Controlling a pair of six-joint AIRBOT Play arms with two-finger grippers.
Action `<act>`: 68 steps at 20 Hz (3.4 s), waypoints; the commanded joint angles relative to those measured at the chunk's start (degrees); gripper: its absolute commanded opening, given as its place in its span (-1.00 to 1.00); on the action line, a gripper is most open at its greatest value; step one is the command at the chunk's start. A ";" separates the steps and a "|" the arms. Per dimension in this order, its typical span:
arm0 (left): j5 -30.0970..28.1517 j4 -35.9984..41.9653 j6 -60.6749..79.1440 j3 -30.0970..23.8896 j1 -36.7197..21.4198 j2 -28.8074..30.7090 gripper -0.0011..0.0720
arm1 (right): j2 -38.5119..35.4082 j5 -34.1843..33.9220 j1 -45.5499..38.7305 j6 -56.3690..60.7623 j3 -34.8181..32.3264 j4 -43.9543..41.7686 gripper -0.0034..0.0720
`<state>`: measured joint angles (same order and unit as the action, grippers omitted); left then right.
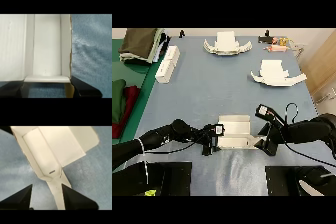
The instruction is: Fold the box.
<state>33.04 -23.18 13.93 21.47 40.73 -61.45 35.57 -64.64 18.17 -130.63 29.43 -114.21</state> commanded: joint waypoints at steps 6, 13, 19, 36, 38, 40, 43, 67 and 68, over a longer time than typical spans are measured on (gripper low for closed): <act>0.00 -0.02 0.00 0.00 0.00 -0.02 0.46 | 8.37 10.49 0.11 -21.99 -4.28 -0.09 0.86; 0.00 -0.02 0.00 0.00 0.00 -0.02 0.46 | 13.84 16.52 5.95 -25.99 -4.28 -0.42 0.86; 0.00 -0.02 0.00 0.00 0.00 -0.02 0.46 | 14.60 17.27 6.25 -25.92 -4.26 -0.20 -0.02; 0.00 -0.02 0.00 0.00 0.00 -0.02 0.46 | 15.19 20.68 8.96 -25.88 -4.26 -2.40 -0.62; 0.00 -0.02 0.00 0.00 0.00 -0.02 0.46 | 15.19 20.65 8.96 -25.77 -4.28 -2.75 0.35; 0.00 -0.02 0.00 0.00 0.00 -0.02 0.46 | 15.19 20.59 8.96 -24.72 -4.26 -3.04 0.44; 0.00 -0.02 0.00 0.00 0.00 -0.02 0.46 | 15.19 20.52 8.96 -24.72 -4.26 -3.04 0.44; 0.00 -0.02 0.00 0.00 0.00 -0.02 0.46 | 11.15 -8.22 -4.81 71.91 2.05 33.51 -0.90; 0.00 -0.02 0.00 0.00 0.00 -0.02 0.46 | 12.31 -6.29 -5.62 70.66 1.16 28.76 -0.90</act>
<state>33.06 -23.20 13.91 21.47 40.73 -61.45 46.22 -71.09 16.93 -66.59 31.70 -75.88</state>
